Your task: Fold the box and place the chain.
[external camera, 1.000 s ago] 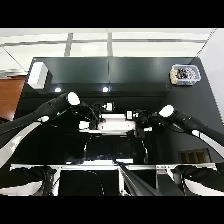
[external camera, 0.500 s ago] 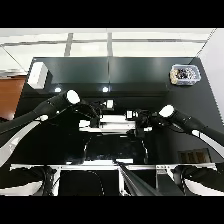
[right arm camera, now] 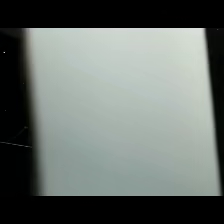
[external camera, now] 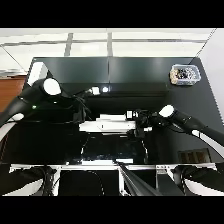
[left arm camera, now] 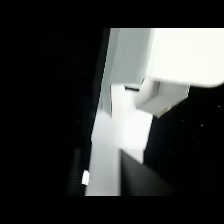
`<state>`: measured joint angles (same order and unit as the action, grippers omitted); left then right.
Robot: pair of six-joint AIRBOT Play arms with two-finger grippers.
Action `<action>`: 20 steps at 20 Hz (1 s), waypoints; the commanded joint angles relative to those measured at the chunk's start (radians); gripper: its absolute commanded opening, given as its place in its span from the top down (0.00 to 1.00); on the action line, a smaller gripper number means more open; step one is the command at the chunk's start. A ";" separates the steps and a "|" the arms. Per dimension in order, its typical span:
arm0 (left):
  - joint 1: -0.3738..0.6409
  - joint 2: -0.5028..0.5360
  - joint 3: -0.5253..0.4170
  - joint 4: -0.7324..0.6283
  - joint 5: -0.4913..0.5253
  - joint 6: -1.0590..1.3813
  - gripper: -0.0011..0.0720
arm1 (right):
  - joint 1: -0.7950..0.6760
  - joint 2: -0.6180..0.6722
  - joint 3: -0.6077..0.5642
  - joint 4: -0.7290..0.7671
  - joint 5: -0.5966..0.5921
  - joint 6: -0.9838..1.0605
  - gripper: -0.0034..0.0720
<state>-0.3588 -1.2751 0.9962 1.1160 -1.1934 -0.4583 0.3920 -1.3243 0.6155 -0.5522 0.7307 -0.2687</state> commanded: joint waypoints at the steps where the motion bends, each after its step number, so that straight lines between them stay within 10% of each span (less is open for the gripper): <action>1: 0.053 0.036 -0.011 -0.070 -0.241 -0.189 0.95 | 0.001 0.000 0.000 0.000 0.002 0.000 0.52; 4: 0.037 0.036 -0.119 -0.357 -0.247 -0.192 0.95 | 0.001 0.000 0.001 0.000 0.003 0.000 0.64; 10: -0.022 0.036 -0.273 -0.867 0.225 0.077 0.95 | 0.001 0.000 0.001 0.000 0.001 0.000 0.64; 14: -0.034 0.018 -0.270 -0.873 0.571 0.078 0.95 | 0.001 0.000 0.000 0.000 0.000 0.000 0.64; 20: -0.034 -0.121 -0.220 -0.784 0.465 0.061 0.95 | 0.001 0.000 0.000 0.001 -0.002 0.000 0.64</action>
<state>-0.3916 -1.3350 0.7570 0.3172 -0.7128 -0.3923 0.3920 -1.3243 0.6155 -0.5522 0.7307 -0.2691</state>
